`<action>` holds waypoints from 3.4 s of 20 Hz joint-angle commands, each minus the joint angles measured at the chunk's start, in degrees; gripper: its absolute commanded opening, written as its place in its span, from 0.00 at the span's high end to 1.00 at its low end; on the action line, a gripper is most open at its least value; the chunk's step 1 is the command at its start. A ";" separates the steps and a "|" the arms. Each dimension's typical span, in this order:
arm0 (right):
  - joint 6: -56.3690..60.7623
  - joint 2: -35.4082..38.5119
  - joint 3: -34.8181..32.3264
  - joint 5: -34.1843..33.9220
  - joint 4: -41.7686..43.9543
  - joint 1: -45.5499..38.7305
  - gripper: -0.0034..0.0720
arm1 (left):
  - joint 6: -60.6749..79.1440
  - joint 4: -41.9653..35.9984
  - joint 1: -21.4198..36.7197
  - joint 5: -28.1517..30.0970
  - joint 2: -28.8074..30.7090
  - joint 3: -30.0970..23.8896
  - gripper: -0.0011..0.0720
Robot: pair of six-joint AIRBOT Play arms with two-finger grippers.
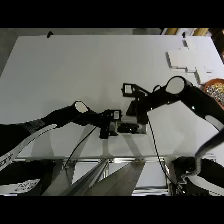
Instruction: Fold the box and place the chain.
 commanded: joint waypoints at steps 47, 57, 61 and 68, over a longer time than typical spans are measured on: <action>11.04 13.35 -12.70 -13.00 -14.45 8.81 0.91 | 0.00 0.00 0.04 0.00 0.02 -0.02 0.59; 10.82 12.52 -13.84 -8.79 -13.44 8.83 0.67 | 0.00 0.00 0.04 0.00 0.02 -0.02 0.59; 7.43 13.00 -13.84 -2.27 -7.10 8.81 0.63 | 0.00 0.00 0.04 0.00 0.02 -0.02 0.59; 7.39 13.00 -13.84 -5.77 -7.54 8.81 0.90 | 0.00 0.00 0.04 0.00 0.02 -0.02 0.59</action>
